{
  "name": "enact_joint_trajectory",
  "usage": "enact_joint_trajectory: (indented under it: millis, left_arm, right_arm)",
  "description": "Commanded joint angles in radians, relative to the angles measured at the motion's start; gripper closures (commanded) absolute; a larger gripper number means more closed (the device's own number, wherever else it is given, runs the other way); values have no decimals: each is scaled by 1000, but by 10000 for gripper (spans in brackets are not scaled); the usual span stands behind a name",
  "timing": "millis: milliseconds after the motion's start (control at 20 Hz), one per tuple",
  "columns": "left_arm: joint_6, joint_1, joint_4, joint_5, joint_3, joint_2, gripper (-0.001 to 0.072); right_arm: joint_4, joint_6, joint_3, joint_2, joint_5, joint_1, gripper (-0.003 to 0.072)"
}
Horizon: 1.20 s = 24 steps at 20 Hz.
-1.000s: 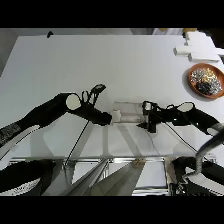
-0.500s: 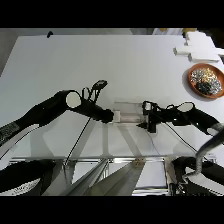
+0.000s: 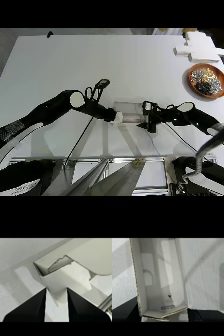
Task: Fold the box and place the chain.
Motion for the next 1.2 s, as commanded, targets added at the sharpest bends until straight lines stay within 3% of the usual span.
enact_joint_trajectory:
  millis: [0,450,900,1150]
  left_arm:
    - [-22,-20,6,3,16,-9,417]
    - [-201,-63,146,-46,123,-90,417]
    - [-378,-107,315,-127,175,-106,418]
    - [-449,-138,375,-193,263,-177,418]
  right_arm:
    - [0,0,0,0,0,0,370]
    - [0,0,0,0,0,0,370]
    - [0,0,0,0,0,0,370]
    - [0,0,0,0,0,0,370]
